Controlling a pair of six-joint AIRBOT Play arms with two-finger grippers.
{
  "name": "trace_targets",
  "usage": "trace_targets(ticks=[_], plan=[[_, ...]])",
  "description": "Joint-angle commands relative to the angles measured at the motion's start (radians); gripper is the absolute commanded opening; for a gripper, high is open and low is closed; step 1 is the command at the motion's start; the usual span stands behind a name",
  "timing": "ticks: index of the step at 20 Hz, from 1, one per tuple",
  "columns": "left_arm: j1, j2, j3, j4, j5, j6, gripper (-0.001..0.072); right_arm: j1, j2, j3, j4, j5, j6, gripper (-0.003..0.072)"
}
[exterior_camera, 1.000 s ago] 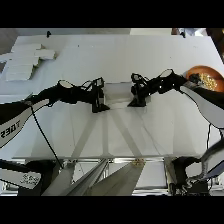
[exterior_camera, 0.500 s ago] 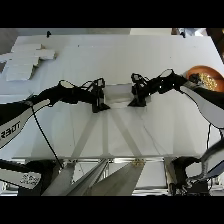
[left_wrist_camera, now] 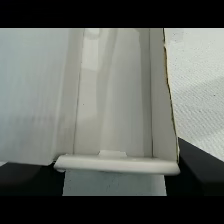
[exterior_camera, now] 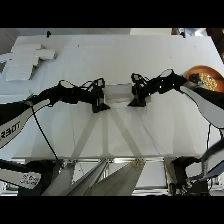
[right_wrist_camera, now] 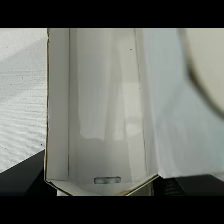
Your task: Fold the box and place the chain.
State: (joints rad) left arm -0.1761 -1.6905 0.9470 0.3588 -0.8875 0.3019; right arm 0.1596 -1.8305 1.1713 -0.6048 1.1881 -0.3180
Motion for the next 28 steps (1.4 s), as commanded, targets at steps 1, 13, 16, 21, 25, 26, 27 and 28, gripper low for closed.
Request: trace_targets(ticks=[1, 13, 16, 21, 25, 26, 27, 28], plan=[[0.0, 0.0, 0.001, 0.0, 0.001, 0.0, 0.0478, 0.0, 0.0, 0.001, 0.004, 0.0, -0.007, 0.0523], [0.0, 0.0, 0.001, 0.0, 0.001, 0.0, 0.0479, 0.0, 0.0, 0.001, 0.011, -0.012, -0.004, 0.0522], [0.0, 0.0, 0.001, 0.0, 0.001, 0.0, 0.0479, 0.0, 0.0, 0.001, 0.011, -0.011, -0.004, 0.0544], [0.0, 0.0, 0.001, 0.0, 0.001, 0.0, 0.0479, 0.0, 0.004, 0.001, 0.01, -0.011, 0.004, 0.0694], [0.0, 0.0, 0.001, 0.0, 0.0, 0.0, 0.0479, 0.0, 0.054, 0.001, -0.024, 0.004, 0.008, 0.0697], [0.0, 0.0, 0.001, 0.0, 0.0, 0.0, 0.0479, 0.0, 0.072, 0.001, -0.056, 0.004, 0.009, 0.0697], [0.0, 0.0, 0.001, 0.0, 0.0, 0.0, 0.0479, -0.003, 0.094, 0.001, -0.097, 0.005, 0.026, 0.0697], [0.0, 0.0, 0.001, 0.0, 0.0, 0.0, 0.0479, -0.009, 0.116, 0.001, -0.127, 0.004, 0.061, 0.0697]])
